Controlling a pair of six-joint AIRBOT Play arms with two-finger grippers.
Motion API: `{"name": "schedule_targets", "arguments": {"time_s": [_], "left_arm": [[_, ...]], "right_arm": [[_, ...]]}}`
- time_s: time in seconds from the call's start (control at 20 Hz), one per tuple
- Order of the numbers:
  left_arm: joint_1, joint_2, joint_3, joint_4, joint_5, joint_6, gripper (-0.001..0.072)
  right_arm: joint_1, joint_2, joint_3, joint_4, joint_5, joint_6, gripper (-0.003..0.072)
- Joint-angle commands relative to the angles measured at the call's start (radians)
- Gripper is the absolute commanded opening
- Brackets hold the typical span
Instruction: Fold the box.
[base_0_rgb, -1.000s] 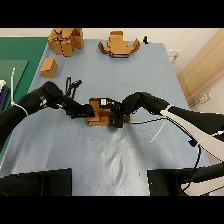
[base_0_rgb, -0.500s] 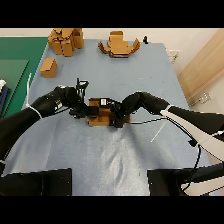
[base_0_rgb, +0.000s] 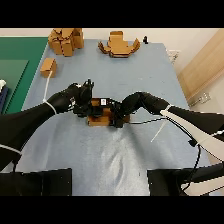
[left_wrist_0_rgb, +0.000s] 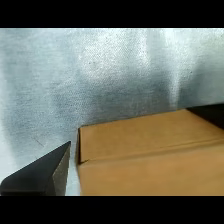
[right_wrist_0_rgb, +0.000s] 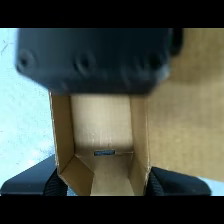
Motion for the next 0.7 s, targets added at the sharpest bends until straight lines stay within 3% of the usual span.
{"name": "schedule_targets", "arguments": {"time_s": [0.0, 0.1, 0.15, 0.2, 0.25, 0.5, 0.6, 0.65], "left_arm": [[-0.023, -0.046, 0.049, 0.026, -0.095, -0.027, 0.0480], [-0.027, -0.053, 0.051, 0.026, -0.144, -0.026, 0.0497], [-0.027, -0.053, 0.053, 0.029, -0.145, -0.027, 0.0310], [-0.027, -0.053, 0.063, 0.031, -0.140, -0.019, 0.0021], [-0.028, -0.053, 0.074, 0.031, -0.134, -0.020, 0.0014], [-0.041, -0.053, 0.118, 0.023, -0.097, -0.015, 0.0020], [-0.044, -0.058, 0.118, 0.023, -0.102, -0.002, 0.0425], [-0.043, -0.064, 0.118, 0.024, -0.111, -0.002, 0.0431]], "right_arm": [[0.001, -0.001, 0.000, 0.000, 0.000, 0.000, 0.0446], [0.001, -0.001, 0.000, 0.000, 0.000, 0.000, 0.0446], [0.001, -0.001, 0.000, 0.000, 0.000, 0.000, 0.0446], [0.001, -0.001, 0.000, 0.000, 0.000, 0.000, 0.0446], [0.001, -0.001, 0.000, 0.000, 0.000, 0.000, 0.0446], [0.001, -0.001, 0.000, 0.001, 0.000, 0.001, 0.0446], [0.001, -0.001, 0.000, 0.001, 0.000, 0.000, 0.0446], [0.001, -0.001, 0.000, 0.001, 0.000, 0.001, 0.0446]]}}
